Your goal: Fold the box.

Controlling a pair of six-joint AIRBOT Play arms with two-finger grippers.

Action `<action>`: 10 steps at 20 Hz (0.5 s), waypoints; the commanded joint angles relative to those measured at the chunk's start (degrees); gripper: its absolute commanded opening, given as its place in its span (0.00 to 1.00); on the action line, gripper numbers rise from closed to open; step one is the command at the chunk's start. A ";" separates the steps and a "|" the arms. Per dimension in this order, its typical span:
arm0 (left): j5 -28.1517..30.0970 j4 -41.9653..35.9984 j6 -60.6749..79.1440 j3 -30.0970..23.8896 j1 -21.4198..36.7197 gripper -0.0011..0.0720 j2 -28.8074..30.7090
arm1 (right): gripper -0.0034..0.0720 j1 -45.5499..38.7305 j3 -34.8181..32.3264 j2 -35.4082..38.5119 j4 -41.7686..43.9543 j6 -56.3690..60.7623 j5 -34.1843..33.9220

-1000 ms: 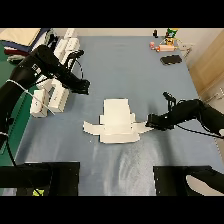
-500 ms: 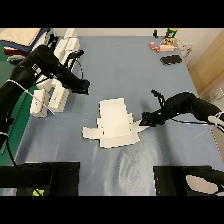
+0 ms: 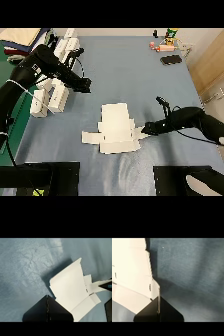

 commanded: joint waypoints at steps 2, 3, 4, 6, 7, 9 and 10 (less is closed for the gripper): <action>-4.31 -1.38 1.01 -0.96 2.01 0.63 -0.04 | 0.04 0.07 -9.29 13.86 0.59 -0.17 7.76; -4.31 -2.38 1.27 -1.90 2.60 0.63 -0.04 | 0.04 0.07 -10.64 16.31 0.59 -0.15 8.59; -4.28 -3.23 2.19 -3.10 2.89 0.63 -0.07 | 0.04 0.07 -11.54 17.99 0.55 -0.22 8.81; -4.28 -5.62 5.35 -6.49 2.93 0.63 -0.24 | 0.04 0.07 -12.83 19.98 0.35 -0.59 8.81; -4.22 -7.52 7.32 -8.35 2.93 0.63 -0.61 | 0.04 0.07 -12.98 20.11 0.22 -0.92 8.76; -4.37 -12.85 11.15 -10.84 2.91 0.63 -2.64 | 0.04 0.07 -12.96 20.11 0.24 -1.29 8.94; -4.79 -15.78 13.44 -11.41 2.91 0.63 -4.39 | 0.04 0.07 -12.96 20.11 0.24 -1.29 8.94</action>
